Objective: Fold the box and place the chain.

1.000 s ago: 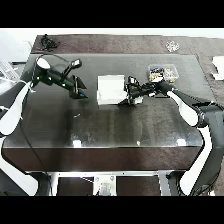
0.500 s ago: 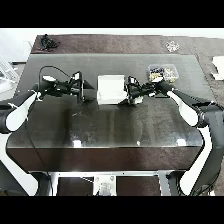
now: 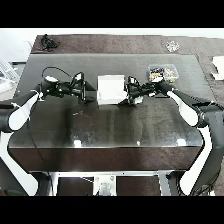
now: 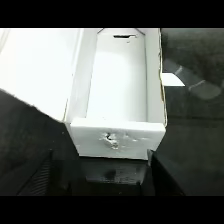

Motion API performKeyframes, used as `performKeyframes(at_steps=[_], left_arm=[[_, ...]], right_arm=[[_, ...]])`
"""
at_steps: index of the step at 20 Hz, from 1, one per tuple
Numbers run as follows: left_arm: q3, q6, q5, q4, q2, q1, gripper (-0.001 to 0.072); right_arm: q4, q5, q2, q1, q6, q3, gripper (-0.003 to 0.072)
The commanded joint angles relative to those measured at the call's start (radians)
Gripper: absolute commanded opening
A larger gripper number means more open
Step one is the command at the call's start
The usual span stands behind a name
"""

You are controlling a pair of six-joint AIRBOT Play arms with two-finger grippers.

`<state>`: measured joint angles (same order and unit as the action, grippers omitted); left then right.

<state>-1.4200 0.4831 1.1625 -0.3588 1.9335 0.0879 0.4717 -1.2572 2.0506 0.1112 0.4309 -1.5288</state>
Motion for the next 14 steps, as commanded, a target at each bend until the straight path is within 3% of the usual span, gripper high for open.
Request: performKeyframes(at_steps=[1,4,14], left_arm=[[-0.082,-0.127,0.084,-0.094,0.036,-0.002,0.072],[-0.147,-0.154,0.131,-0.115,0.051,-0.002,0.072],[-0.149,-0.135,0.129,-0.118,0.051,-0.002,0.072]], right_arm=[[0.0,0.0,-0.001,0.0,0.0,0.0,0.059],[0.0,0.0,-0.001,0.0,0.0,0.0,0.0591],[0.0,0.0,-0.001,0.0,0.0,0.0,0.0591]])
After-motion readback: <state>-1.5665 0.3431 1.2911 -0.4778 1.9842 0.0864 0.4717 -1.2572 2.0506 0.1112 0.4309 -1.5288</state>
